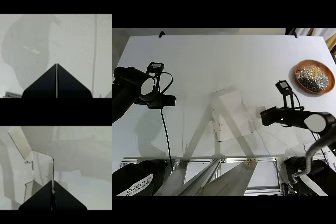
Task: Fold the box and place the chain.
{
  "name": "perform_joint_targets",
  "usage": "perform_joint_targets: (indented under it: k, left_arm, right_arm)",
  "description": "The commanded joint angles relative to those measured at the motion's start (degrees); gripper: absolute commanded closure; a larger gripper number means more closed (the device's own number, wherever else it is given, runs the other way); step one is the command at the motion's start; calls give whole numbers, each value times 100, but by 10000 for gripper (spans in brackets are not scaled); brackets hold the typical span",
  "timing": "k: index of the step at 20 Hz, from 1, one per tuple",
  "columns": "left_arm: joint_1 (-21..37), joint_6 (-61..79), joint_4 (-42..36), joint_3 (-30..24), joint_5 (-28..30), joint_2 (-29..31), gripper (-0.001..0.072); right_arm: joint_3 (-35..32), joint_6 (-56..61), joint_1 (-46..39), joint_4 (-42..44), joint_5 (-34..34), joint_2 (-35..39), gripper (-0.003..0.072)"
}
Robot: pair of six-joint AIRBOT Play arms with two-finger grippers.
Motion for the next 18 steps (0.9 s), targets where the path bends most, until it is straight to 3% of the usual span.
perform_joint_targets:
  k: [1, 4, 9, 10, 12, 13, 14, 15, 16, 17, 18]
  left_arm:
    - [-4, 2, 2, 7, 131, 4, 699]
    - [-4, 7, 2, 4, 205, 2, 700]
    - [-4, 354, -2, 4, 1362, -4, 693]
    - [-4, 588, -42, 4, 1451, -11, 651]
    - [4, 1078, -35, 4, 1565, -59, 348]
    - [4, 1364, 28, 4, 1497, -111, 265]
    - [4, 1681, 42, 4, 1379, -157, 295]
    - [4, 1961, 48, 4, 1200, -195, 421]
    - [4, 2269, 48, 4, 1158, -232, 592]
    - [4, 2400, 39, 4, 1274, -267, 588]
    - [7, 2406, -59, 4, 1403, -297, 424]
  right_arm:
    - [-260, 1287, 929, -623, -1040, 81, 669]
    - [-260, 1486, 1117, -807, -1045, 79, 668]
    - [-260, 1486, 1110, -894, -1047, 66, 667]
    - [-260, 1486, 1110, -894, -1043, 66, 667]
    - [-260, 1486, 1110, -894, -1043, 66, 667]
    - [-260, 1486, 1110, -892, -1040, 66, 667]
    - [-260, 1486, 1110, -892, -1040, 66, 667]
    - [-260, 1486, 1110, -892, -1040, 66, 667]
    - [-260, 1484, 1110, -892, -1040, 66, 667]
    - [-260, 1486, 1110, -892, -1040, 66, 667]
    - [-260, 1486, 1110, -892, -1040, 66, 667]
